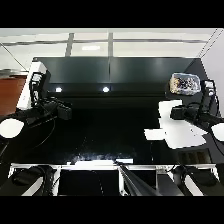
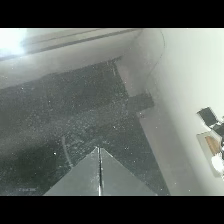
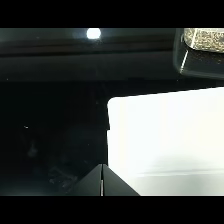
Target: Fold the box and place the chain.
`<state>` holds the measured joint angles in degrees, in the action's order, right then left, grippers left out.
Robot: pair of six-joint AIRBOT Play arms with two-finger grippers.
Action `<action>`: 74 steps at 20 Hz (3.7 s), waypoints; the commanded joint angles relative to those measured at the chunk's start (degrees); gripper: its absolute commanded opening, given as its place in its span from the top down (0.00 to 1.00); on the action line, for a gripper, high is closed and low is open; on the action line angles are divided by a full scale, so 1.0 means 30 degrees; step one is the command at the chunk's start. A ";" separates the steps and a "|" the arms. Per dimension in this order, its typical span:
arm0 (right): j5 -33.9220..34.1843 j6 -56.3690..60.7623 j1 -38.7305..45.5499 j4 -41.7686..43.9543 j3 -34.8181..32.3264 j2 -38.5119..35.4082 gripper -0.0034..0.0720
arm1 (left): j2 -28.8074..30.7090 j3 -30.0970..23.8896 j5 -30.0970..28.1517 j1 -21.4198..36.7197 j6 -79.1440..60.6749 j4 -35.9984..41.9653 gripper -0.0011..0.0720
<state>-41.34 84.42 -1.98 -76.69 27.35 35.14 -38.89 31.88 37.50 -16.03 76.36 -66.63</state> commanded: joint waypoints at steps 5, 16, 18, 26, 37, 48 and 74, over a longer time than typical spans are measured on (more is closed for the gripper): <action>0.0000 0.0007 -0.0022 0.0000 -0.0007 -0.0007 0.93 | 0.0015 -0.0007 -0.0007 -0.0015 -0.0007 -0.0007 0.94; 0.0000 0.0007 -0.0022 0.0000 -0.0007 -0.0007 0.93 | 0.0015 -0.0007 -0.0015 -0.0015 0.0066 0.0648 0.94; 0.0262 0.0015 -0.0029 0.0080 -0.0007 -0.0007 0.93 | 0.0015 -0.0007 -0.0015 -0.0015 0.0066 0.0736 0.94; 0.1647 0.0022 -0.0022 0.1632 -0.0022 0.0066 0.38 | -0.0189 -0.0007 -0.1260 -0.0007 0.0051 0.0860 0.94; -0.0874 0.3519 1.5584 -0.4524 0.4036 0.4532 0.03 | -0.0758 0.0036 -0.1472 -0.0015 0.0146 0.1865 0.04; -1.4768 -0.9806 2.2520 0.7235 1.0958 1.6283 0.03 | -0.2579 0.0036 -0.1916 -0.0095 0.0146 0.3446 0.04; -1.8076 -1.1533 2.0458 0.6047 1.3755 2.1952 0.72 | -0.2586 0.0036 -0.2776 -0.0087 0.0131 0.5931 0.04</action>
<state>-95.11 50.92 59.53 -58.33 68.60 100.95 -46.63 31.94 29.15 -16.29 76.77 -49.08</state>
